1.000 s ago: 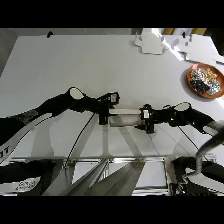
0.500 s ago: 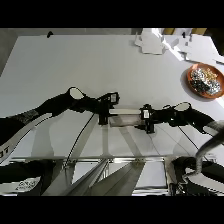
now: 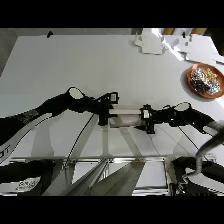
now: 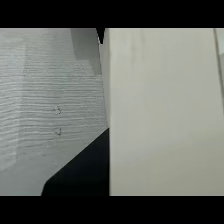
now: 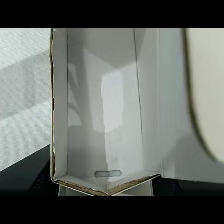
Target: Fold the box and place the chain.
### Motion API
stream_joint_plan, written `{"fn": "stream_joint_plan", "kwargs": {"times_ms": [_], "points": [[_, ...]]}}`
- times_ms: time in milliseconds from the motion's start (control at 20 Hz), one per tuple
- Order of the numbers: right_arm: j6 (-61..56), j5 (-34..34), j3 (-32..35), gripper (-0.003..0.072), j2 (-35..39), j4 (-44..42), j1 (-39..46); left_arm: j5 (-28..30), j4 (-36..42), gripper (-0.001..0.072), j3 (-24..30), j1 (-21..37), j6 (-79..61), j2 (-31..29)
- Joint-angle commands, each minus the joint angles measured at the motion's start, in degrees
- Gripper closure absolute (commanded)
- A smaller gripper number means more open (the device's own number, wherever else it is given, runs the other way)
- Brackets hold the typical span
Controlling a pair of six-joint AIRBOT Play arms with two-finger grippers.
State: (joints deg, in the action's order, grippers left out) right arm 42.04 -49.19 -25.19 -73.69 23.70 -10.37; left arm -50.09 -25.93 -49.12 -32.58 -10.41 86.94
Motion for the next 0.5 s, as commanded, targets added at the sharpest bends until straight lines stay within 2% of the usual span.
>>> {"fn": "stream_joint_plan", "kwargs": {"times_ms": [0,100,150,200,250,300,350,450], "points": [[-0.04,0.13,-0.02,0.0284,0.0,-0.13,-0.04,-0.33,1.22,0.0699,-0.07,-0.02,-0.07,-0.07],[-0.04,0.13,-0.02,0.0284,0.0,-0.13,-0.04,-0.2,1.22,0.0693,-0.07,0.04,-0.11,-0.2],[-0.04,0.11,-0.02,0.0284,0.0,-0.15,-0.04,0.52,0.81,0.0616,-0.07,0.07,-0.09,-0.52],[-0.04,0.13,-0.02,0.0284,0.0,-0.13,-0.04,0.94,0.0,0.0438,-0.07,0.17,-0.09,-1.16],[-0.04,0.13,-0.02,0.0284,0.0,-0.13,-0.02,1.4,-1.16,0.0208,-0.07,0.33,-0.09,-2.14],[-0.04,0.11,-0.02,0.0284,0.0,-0.13,-0.02,2.03,-2.14,0.0051,-0.07,0.55,0.07,-3.21],[-0.04,0.13,-0.02,0.0284,0.0,-0.13,-0.02,2.62,-3.54,0.0012,-0.07,0.92,1.16,-4.46],[-0.04,0.11,-0.02,0.0284,0.0,-0.13,-0.02,3.13,-8.17,0.0012,-0.07,1.92,5.07,-7.13]]}}
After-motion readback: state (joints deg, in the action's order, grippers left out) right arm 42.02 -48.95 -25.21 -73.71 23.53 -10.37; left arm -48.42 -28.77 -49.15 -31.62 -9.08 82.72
